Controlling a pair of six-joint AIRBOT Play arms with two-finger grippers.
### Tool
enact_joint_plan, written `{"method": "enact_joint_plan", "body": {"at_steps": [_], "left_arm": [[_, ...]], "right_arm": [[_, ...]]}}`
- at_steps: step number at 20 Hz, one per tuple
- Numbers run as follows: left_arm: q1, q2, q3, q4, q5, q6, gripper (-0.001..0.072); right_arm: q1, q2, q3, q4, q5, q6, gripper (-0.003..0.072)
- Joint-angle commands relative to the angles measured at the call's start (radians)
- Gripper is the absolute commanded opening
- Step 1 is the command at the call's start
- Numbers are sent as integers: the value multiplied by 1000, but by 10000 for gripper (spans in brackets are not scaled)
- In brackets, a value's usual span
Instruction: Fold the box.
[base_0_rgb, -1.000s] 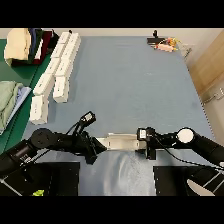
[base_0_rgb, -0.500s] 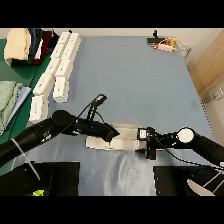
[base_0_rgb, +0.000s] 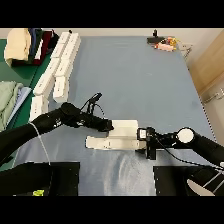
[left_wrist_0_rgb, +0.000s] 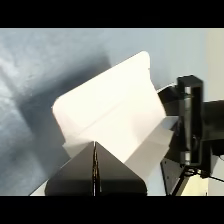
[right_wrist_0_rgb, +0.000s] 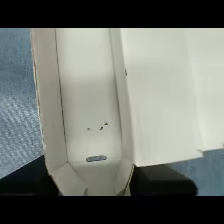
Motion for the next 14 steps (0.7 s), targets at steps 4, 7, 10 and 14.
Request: {"method": "enact_joint_plan", "body": {"at_steps": [4,7,10,14], "left_arm": [[-17,-45,3,49,-32,-68,12],[-20,-45,6,50,-28,-58,12],[1,-29,26,50,-66,-3,12],[119,97,39,56,-167,63,12]], "right_arm": [[1,0,0,0,0,0,507],[1,0,0,0,0,0,507],[1,0,0,0,0,0,507],[1,0,0,0,0,0,507]]}}
